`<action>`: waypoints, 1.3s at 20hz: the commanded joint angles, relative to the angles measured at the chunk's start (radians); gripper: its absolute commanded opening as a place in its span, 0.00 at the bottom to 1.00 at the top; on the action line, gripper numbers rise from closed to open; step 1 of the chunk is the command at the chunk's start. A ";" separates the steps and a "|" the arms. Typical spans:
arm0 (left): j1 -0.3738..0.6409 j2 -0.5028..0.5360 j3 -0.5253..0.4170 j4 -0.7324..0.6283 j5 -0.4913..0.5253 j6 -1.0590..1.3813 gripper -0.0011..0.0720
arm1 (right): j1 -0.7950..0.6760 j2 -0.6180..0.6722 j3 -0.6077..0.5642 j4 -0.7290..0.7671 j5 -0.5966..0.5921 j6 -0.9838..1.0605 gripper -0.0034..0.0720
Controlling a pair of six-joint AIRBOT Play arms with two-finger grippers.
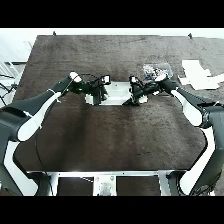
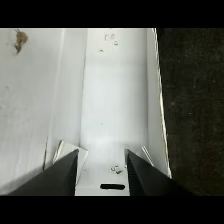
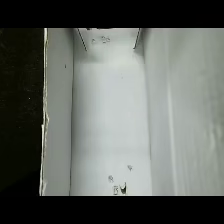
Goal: Fold the box and place the chain.
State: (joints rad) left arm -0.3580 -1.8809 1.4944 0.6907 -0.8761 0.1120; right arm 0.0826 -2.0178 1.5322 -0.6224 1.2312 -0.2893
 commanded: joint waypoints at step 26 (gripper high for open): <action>0.098 0.031 0.000 -0.007 -0.132 -0.070 0.04 | 0.001 -0.001 0.000 0.001 0.000 0.000 0.82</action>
State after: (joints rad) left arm -0.2626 -1.8664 1.4948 0.6876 -1.0046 0.0956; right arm 0.0845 -2.0178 1.5322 -0.6212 1.2320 -0.2893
